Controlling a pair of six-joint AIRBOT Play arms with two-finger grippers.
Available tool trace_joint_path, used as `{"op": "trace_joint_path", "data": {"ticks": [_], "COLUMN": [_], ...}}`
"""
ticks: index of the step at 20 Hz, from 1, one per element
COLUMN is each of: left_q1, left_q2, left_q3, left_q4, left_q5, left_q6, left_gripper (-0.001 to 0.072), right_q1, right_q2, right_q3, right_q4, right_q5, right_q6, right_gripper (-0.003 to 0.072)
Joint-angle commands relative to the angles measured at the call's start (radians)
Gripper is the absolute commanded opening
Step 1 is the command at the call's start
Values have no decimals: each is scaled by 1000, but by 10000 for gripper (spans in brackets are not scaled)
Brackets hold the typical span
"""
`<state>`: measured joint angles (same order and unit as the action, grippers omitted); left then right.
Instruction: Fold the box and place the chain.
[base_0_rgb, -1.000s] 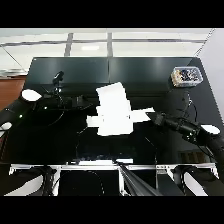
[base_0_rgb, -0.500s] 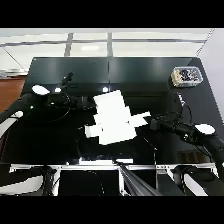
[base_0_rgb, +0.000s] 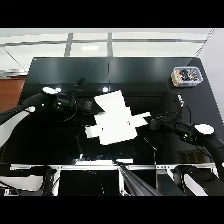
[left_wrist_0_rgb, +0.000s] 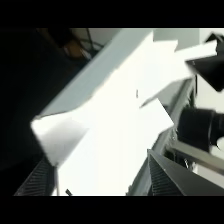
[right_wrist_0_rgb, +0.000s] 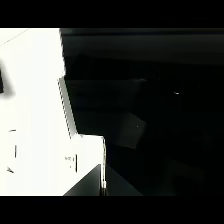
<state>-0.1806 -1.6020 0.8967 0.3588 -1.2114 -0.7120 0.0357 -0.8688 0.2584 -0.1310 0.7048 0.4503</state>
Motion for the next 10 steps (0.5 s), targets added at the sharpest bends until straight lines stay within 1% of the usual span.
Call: {"op": "trace_joint_path", "data": {"ticks": [1,2,4,5,6,7,8,10], "left_q1": [-40,-50,-64,-68,-69,-71,-71,-72], "left_q2": [-71,-85,-93,-94,-94,-94,-94,-95], "left_q3": [62,93,132,151,166,174,176,176], "left_q4": [41,81,124,151,176,189,192,207], "left_q5": [-183,-217,-214,-209,-205,-201,-195,-183], "left_q6": [31,33,32,34,34,34,33,33], "left_gripper": [704,675,673,624,539,477,462,462], "right_q1": [1,1,1,1,1,1,1,1], "right_q2": [1,1,1,1,1,1,1,1], "right_q3": [1,1,1,1,1,1,1,1], "right_q4": [-2,-3,-5,-5,-10,-11,-16,-25], "right_q5": [8,25,38,31,21,19,20,19], "right_q6": [9,9,9,9,9,9,9,9], "right_gripper": [13,13,13,13,13,13,13,13]}}
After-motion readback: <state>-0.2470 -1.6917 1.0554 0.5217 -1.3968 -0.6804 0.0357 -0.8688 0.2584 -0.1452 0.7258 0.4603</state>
